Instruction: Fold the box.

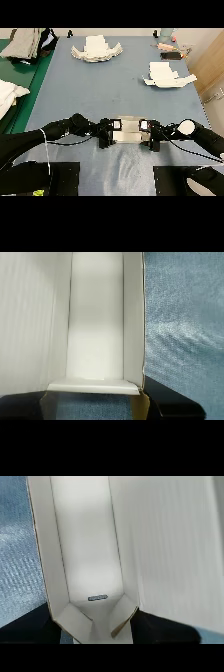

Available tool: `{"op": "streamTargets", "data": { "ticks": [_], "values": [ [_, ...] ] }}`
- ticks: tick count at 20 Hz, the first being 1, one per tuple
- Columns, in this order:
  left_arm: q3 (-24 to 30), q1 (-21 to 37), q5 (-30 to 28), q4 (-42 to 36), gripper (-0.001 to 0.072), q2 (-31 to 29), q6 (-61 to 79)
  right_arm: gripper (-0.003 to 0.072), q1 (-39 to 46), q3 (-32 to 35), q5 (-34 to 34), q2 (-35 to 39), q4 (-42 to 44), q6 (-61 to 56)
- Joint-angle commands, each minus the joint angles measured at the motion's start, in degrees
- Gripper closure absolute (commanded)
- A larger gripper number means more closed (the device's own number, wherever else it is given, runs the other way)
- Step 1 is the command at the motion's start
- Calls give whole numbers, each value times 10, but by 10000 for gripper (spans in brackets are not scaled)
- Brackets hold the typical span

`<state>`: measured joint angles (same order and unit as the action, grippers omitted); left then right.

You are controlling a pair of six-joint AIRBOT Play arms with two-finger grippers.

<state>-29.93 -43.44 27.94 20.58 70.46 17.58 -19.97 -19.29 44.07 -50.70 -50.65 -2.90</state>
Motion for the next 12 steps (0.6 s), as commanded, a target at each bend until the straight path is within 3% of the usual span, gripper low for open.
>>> {"op": "streamTargets", "data": {
  "ticks": [1, 12],
  "values": [
    [0, -2, 4, 5, 184, 0, -7, 174, 0, 0, 0, 0, 1, 0],
    [0, -2, 10, 4, 185, -1, -7, 174, 0, 0, 0, 0, 1, 0]
  ]
}}
